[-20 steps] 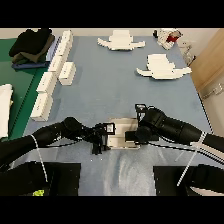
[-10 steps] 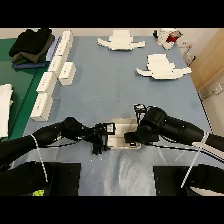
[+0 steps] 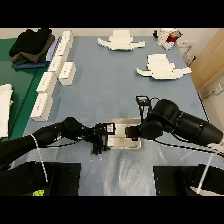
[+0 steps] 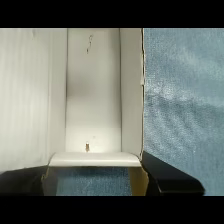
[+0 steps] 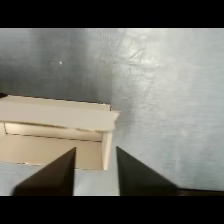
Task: Fold the box.
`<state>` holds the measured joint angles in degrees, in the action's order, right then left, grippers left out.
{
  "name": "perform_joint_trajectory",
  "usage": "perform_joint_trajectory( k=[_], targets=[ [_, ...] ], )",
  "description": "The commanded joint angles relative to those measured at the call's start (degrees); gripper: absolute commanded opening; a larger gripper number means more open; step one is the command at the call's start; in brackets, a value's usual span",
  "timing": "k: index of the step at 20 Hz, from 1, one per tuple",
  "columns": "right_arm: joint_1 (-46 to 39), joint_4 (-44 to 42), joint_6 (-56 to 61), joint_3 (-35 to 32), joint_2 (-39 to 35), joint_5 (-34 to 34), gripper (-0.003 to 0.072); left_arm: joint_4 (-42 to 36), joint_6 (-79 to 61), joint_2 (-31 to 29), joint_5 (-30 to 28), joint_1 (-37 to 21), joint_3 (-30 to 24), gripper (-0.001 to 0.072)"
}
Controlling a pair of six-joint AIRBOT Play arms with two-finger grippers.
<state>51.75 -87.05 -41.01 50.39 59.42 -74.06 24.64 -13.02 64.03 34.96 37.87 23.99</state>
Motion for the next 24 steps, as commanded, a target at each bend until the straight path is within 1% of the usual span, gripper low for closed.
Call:
perform_joint_trajectory(
  k=[1, 2, 3, 4, 5, 6, 7, 8, 9, 10, 11, 12, 13, 14, 16, 22, 24],
  targets=[
    [-3.54, 5.68, -2.71, 1.11, -3.26, -7.50, 0.0136, 0.02, -0.02, 0.00, 0.00, -0.02, 0.04, 0.0414],
    [-6.38, 6.10, -5.51, 0.68, -3.17, -8.55, 0.0060, 0.00, -0.02, 0.00, 0.02, -0.02, 0.04, 0.0414],
    [-9.70, 5.97, -8.61, -0.11, -2.84, -8.13, 0.0023, 0.02, -0.02, 0.00, 0.02, -0.02, 0.04, 0.0414],
    [-13.33, 5.79, -11.28, -0.94, -2.01, -6.80, 0.0004, 0.00, -0.02, 0.00, 0.00, -0.02, 0.04, 0.0414],
    [-16.98, 4.57, -14.40, -1.62, -0.85, -4.52, 0.0003, 0.02, -0.02, 0.00, 0.00, -0.02, 0.04, 0.0414],
    [-21.38, 1.07, -19.06, -1.99, 0.96, -0.87, 0.0002, 0.00, -0.02, 0.00, 0.02, -0.02, 0.04, 0.0414],
    [-25.68, -4.92, -24.63, -2.01, 3.10, 3.04, 0.0002, 0.00, -0.02, 0.00, 0.02, -0.02, 0.04, 0.0414],
    [-30.53, -14.38, -32.26, -2.01, 5.75, 6.93, 0.0002, 0.02, -0.02, 0.00, 0.02, -0.02, 0.04, 0.0414],
    [-34.88, -25.64, -41.27, -1.95, 8.55, 9.09, 0.0002, 0.02, -0.02, 0.00, 0.02, -0.02, 0.04, 0.0414],
    [-39.21, -39.45, -52.22, -1.53, 12.00, 8.39, 0.0002, 0.02, -0.02, 0.00, 0.00, -0.02, 0.04, 0.0414],
    [-42.64, -51.39, -62.03, -0.87, 15.45, 4.90, 0.0002, 0.02, -0.02, 0.00, 0.00, -0.02, 0.04, 0.0414],
    [-44.70, -58.93, -68.54, 0.04, 18.32, 0.28, 0.0002, 0.02, -0.02, 0.00, 0.02, -0.02, 0.04, 0.0414],
    [-45.75, -63.25, -73.50, 1.33, 20.87, -4.52, 0.0002, 0.02, -0.02, 0.00, 0.02, -0.02, 0.04, 0.0414],
    [-45.79, -63.95, -75.32, 2.49, 22.49, -7.54, 0.0002, 0.00, -0.02, 0.00, 0.02, -0.02, 0.04, 0.0414],
    [-45.35, -64.00, -76.17, 3.10, 23.30, -9.25, 0.0002, 0.02, -0.02, 0.00, -0.02, -0.02, 0.04, 0.0414],
    [-43.45, -64.00, -81.07, 3.10, 22.95, -8.17, 0.0002, 0.02, -0.02, 0.00, -0.02, -0.02, 0.04, 0.0414],
    [-42.16, -63.78, -83.87, 3.10, 22.95, -6.23, 0.0002, 0.02, -0.02, 0.00, -0.02, -0.02, 0.04, 0.0414]
  ],
)
